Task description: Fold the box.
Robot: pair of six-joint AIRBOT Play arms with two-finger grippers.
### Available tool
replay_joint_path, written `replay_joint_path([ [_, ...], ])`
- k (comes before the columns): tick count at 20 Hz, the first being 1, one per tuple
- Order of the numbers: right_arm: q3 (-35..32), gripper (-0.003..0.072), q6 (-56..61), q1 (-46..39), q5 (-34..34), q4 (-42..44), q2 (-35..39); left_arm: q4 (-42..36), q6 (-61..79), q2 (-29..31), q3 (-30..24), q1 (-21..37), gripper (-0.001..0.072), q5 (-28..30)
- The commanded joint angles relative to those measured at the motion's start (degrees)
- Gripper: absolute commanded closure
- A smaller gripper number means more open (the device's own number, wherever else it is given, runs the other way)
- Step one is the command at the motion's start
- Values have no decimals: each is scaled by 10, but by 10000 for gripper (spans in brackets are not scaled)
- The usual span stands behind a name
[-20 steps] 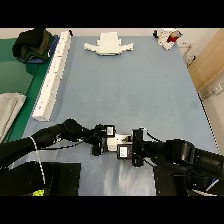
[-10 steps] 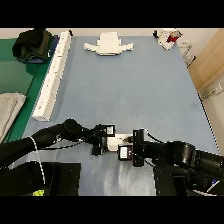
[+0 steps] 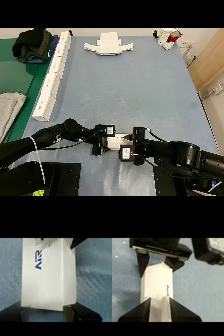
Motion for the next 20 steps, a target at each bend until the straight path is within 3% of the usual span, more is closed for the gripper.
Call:
replay_joint_path([
  [1, 6, 340, 0, 0, 3, -9, 3, 0, 0, 0, 0, 0, 264, 0],
  [9, 6, 353, 2, -3, 4, -41, 2, 0, 0, 0, 0, 0, 264, 0],
  [11, 6, 407, 2, -3, 4, -40, 2, 0, 0, 0, 0, 0, 264, 0],
  [13, 6, 407, 7, -3, 4, -40, -1, 0, 0, 0, 0, 0, 263, 0],
  [17, 6, 533, 22, -3, 5, -30, -19, 0, 0, 0, 0, 0, 263, 0],
  [20, 6, 532, 22, -2, 5, -8, -26, 0, 0, 0, 0, 0, 264, 0],
])
